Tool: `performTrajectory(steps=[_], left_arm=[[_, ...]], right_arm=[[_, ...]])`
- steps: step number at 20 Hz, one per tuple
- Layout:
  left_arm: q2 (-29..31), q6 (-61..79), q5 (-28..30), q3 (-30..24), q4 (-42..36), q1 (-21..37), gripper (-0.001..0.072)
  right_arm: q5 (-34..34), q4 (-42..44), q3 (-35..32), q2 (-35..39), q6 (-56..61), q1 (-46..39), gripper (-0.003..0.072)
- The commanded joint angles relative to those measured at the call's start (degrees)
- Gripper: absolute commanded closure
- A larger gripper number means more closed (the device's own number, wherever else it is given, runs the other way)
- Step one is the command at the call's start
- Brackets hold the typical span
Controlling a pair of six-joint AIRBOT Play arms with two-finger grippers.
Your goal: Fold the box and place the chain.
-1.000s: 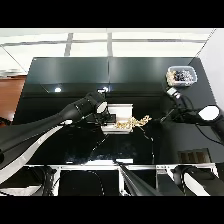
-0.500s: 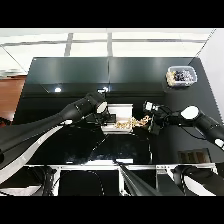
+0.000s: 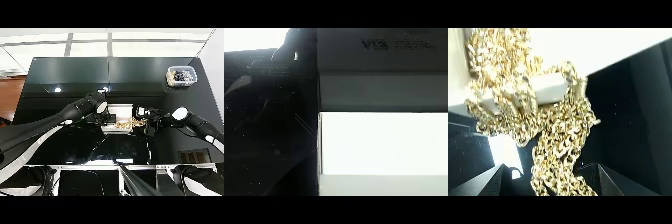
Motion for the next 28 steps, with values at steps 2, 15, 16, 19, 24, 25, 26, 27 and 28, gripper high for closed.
performTrajectory(steps=[2,15,16,19,24,25,26,27,28], left_arm=[[0.0,0.0,-0.2,0.0,0.0,0.0,0.068],[0.0,0.0,-0.2,0.0,0.0,0.0,0.0679],[0.0,0.0,-0.1,0.0,0.0,0.0,0.068],[0.0,0.0,-0.1,0.0,0.0,0.0,0.068],[0.0,0.0,-0.1,0.0,0.0,0.0,0.0679],[0.0,0.0,-0.1,0.0,0.0,0.0,0.068],[0.0,0.0,-0.1,0.0,0.0,0.0,0.068],[0.0,0.0,-0.1,0.0,0.0,0.0,0.0679],[0.0,0.0,-0.1,0.0,0.0,0.0,0.0679]], right_arm=[[-1.4,-1.0,0.0,-0.5,0.0,0.3,0.0085],[9.7,-7.5,4.0,13.2,34.8,0.2,0.0674],[13.7,-7.4,5.8,15.2,37.0,0.3,0.0674],[22.5,-5.6,12.4,19.0,44.1,0.3,0.0674],[25.9,10.2,20.8,19.7,47.3,0.3,0.0674],[25.5,13.8,21.4,19.7,47.1,0.3,0.0674],[25.0,16.8,21.9,19.7,46.9,0.3,0.0673],[24.1,19.4,22.0,19.7,46.6,0.3,0.0673],[23.3,20.0,22.0,19.6,46.6,0.3,0.0673]])
